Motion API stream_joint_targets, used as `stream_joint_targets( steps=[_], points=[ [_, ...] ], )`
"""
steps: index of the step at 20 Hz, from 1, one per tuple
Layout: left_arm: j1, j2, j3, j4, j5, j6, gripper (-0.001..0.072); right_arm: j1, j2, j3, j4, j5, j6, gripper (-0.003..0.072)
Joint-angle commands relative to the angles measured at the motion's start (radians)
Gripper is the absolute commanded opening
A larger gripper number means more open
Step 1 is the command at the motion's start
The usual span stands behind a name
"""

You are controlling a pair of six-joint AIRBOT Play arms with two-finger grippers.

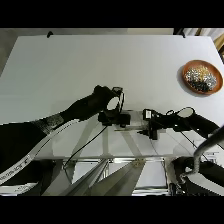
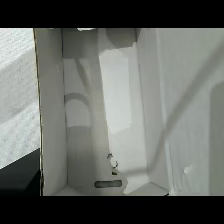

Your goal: Fold the box and place the chain.

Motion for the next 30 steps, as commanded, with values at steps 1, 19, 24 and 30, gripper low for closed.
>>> stream_joint_targets(
  steps=[1,19,24,30],
  points=[
    [-0.004,-0.017,0.019,0.043,-0.018,-0.124,0.0468,0.000,0.000,0.000,0.000,0.000,0.000,0.0343],
    [-0.057,-0.096,0.018,0.082,0.032,-0.142,0.0123,0.000,0.000,0.000,0.000,0.000,0.000,0.0343],
    [-0.057,-0.096,0.018,0.082,0.032,-0.164,0.0005,0.000,0.000,0.000,0.000,0.000,0.000,0.0343],
    [-0.056,-0.094,0.018,0.080,0.029,-0.163,0.0201,0.000,0.000,0.000,0.000,0.000,0.000,0.0343]
  ],
)
